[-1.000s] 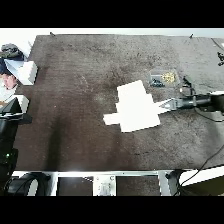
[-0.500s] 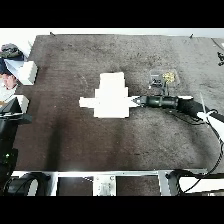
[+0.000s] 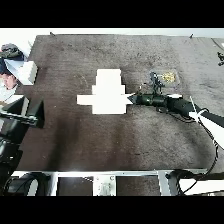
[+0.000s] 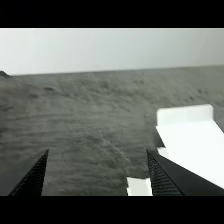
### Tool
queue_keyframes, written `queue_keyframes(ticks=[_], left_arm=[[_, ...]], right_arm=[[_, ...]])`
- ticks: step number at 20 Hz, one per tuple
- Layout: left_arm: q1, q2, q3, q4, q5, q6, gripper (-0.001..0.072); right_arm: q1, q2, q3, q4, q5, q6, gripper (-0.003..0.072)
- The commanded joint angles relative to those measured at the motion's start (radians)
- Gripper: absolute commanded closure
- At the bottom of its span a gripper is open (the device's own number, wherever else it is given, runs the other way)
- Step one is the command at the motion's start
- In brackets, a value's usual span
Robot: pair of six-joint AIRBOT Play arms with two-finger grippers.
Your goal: Fold the box and place the chain.
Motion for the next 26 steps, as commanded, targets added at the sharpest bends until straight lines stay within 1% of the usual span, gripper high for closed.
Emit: queue_keyframes(ticks=[1,3,4,7,9,12,13,15,18,21,23,25,26], left_arm=[[0.000,-0.132,0.026,-0.003,-0.129,0.017,0.0045],[0.000,-0.288,0.089,-0.003,-0.172,0.024,0.0044],[0.000,-0.380,0.136,-0.003,-0.198,0.026,0.0045],[0.000,-0.660,0.314,-0.002,-0.318,0.056,0.0045],[0.000,-0.849,0.458,0.024,-0.390,0.056,0.0045],[-0.001,-1.090,0.672,0.088,-0.480,0.024,0.0045],[-0.001,-1.163,0.750,0.126,-0.526,-0.023,0.0045],[-0.002,-1.310,0.929,0.261,-0.636,-0.182,0.0045],[-0.032,-1.504,1.194,0.485,-0.761,-0.419,0.0045],[-0.084,-1.661,1.428,0.606,-0.884,-0.547,0.0045],[-0.125,-1.743,1.561,0.681,-0.910,-0.621,0.0044],[-0.149,-1.807,1.652,0.761,-0.906,-0.692,0.0045],[-0.152,-1.838,1.688,0.774,-0.909,-0.718,0.0045]], right_arm=[[0.007,-0.013,0.004,0.059,0.008,-0.090,0.0675],[0.007,-0.014,0.004,0.072,0.011,-0.090,0.0675],[0.007,-0.014,0.004,0.072,0.011,-0.091,0.0675],[0.007,-0.014,0.004,0.072,0.011,-0.108,0.0675],[0.007,-0.014,0.004,0.072,0.011,-0.108,0.0675],[0.007,-0.014,0.004,0.072,0.010,-0.108,0.0675],[0.007,-0.014,0.004,0.072,0.010,-0.108,0.0675],[0.007,-0.014,0.004,0.072,0.010,-0.108,0.0675],[0.008,-0.014,0.004,0.072,0.002,-0.108,0.0675],[0.008,-0.014,0.004,0.072,-0.016,-0.108,0.0675],[0.008,-0.014,0.004,0.072,-0.020,-0.108,0.0675],[0.008,-0.014,0.004,0.072,-0.019,-0.108,0.0674],[0.008,-0.014,0.004,0.072,-0.019,-0.108,0.0675]])
